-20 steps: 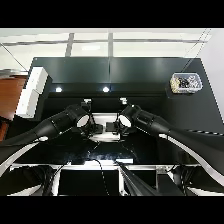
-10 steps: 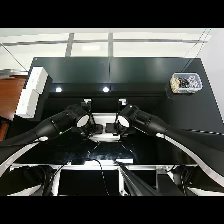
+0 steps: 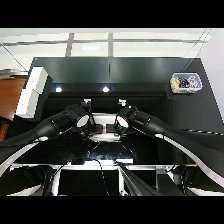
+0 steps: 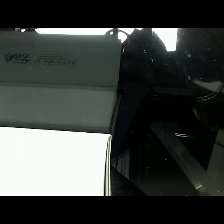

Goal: Fold the box and place the chain.

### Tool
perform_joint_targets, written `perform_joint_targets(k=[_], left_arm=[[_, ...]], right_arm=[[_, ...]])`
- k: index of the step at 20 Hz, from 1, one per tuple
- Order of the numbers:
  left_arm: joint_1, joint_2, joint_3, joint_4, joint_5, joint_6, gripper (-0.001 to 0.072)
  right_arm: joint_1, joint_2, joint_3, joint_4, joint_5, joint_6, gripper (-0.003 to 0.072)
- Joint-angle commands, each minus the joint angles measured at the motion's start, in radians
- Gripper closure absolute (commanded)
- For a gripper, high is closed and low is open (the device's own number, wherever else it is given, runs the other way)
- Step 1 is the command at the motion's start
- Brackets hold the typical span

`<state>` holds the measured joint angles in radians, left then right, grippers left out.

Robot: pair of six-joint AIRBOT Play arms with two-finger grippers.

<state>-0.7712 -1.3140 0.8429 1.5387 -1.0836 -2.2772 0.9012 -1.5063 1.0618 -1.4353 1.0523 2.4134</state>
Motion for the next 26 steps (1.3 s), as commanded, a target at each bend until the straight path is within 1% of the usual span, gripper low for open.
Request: perform_joint_targets(k=[1,3,4,6,7,15,23,24,26], left_arm=[[0.000,-0.001,0.000,-0.002,-0.002,0.000,0.0680],[0.000,-0.001,0.000,-0.002,-0.002,0.000,0.0680],[0.000,-0.001,0.000,-0.002,-0.002,0.000,0.0680],[0.000,-0.001,0.000,-0.002,-0.002,0.000,0.0680],[0.000,-0.001,0.000,-0.002,-0.002,0.000,0.0680],[0.000,-0.001,0.000,-0.002,-0.002,0.000,0.0680],[0.000,-0.001,0.000,-0.002,-0.002,0.000,0.0680],[0.000,-0.001,0.000,-0.002,-0.002,0.000,0.0680],[0.000,-0.001,0.000,-0.002,-0.002,0.000,0.0680]], right_arm=[[0.001,0.000,0.001,0.002,-0.001,0.006,0.0659],[0.000,0.000,0.002,0.003,0.001,0.006,0.0648],[0.000,0.000,0.004,0.003,0.003,0.006,0.0510],[0.000,0.000,0.008,0.002,0.011,0.005,0.0510],[0.000,0.000,0.008,0.002,0.011,0.006,0.0463],[0.000,0.000,0.049,-0.014,0.027,-0.001,0.0463],[0.007,-0.026,0.049,-0.018,0.063,0.016,0.0467],[0.008,-0.029,0.049,-0.017,0.065,0.015,0.0496],[0.010,-0.030,0.049,-0.023,0.065,0.018,0.0496]])
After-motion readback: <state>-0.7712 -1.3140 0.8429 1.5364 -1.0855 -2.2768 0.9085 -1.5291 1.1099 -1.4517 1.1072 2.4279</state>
